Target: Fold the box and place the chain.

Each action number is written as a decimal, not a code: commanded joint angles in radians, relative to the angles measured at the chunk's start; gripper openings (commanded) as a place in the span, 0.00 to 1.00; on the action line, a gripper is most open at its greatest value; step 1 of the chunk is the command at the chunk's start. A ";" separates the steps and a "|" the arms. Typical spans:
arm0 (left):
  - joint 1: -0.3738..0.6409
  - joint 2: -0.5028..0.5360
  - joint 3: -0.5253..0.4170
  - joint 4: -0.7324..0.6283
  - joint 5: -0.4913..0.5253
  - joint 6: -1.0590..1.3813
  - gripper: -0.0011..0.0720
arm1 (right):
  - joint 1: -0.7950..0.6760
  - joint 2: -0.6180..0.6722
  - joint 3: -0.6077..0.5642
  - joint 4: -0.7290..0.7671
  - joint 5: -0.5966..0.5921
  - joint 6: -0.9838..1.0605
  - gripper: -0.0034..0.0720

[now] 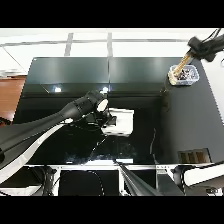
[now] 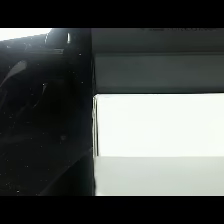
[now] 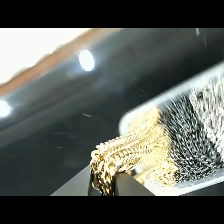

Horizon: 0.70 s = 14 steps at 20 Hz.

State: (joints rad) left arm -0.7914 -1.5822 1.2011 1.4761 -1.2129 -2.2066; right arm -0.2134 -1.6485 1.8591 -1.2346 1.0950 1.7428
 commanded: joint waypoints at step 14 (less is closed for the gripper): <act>0.000 0.001 0.001 0.000 0.000 0.000 0.05 | 0.159 0.724 -0.098 0.056 0.409 -0.203 0.06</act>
